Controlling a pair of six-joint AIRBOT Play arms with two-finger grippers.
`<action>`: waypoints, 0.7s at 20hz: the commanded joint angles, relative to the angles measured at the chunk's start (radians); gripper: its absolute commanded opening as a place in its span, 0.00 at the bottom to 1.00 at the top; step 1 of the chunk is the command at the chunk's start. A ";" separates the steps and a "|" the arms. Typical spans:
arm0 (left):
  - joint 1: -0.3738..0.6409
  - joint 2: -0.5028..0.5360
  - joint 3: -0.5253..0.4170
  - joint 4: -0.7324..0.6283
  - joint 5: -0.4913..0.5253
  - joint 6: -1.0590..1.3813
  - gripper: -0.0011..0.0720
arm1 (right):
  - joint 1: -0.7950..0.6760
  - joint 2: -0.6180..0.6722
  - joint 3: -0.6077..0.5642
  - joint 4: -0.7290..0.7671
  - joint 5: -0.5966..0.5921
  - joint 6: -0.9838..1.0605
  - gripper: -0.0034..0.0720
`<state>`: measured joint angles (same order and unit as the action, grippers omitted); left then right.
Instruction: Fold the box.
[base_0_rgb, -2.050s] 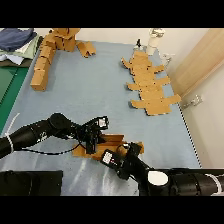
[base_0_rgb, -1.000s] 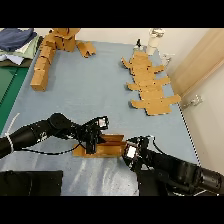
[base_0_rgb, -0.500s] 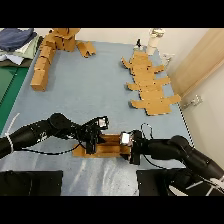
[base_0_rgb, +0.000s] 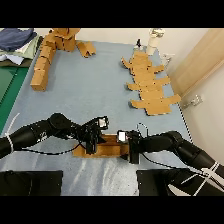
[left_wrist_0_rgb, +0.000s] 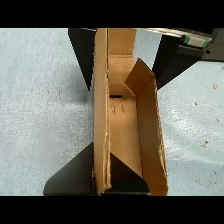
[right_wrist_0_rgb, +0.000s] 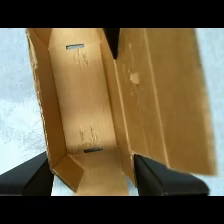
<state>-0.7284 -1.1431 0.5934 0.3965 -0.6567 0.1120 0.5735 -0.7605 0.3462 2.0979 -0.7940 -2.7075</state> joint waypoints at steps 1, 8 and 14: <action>0.000 0.000 0.000 0.000 0.000 0.000 0.03 | 0.001 -0.006 0.002 -0.002 -0.003 -0.007 0.99; 0.000 0.000 0.000 0.000 0.000 0.000 0.03 | 0.002 -0.042 0.002 0.069 0.003 -0.167 0.99; 0.000 0.000 0.000 0.000 0.000 0.000 0.03 | 0.002 -0.082 0.001 0.064 0.016 -0.200 0.97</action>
<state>-0.7284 -1.1431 0.5934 0.3965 -0.6586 0.1120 0.5747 -0.8265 0.3470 2.1605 -0.7864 -2.8796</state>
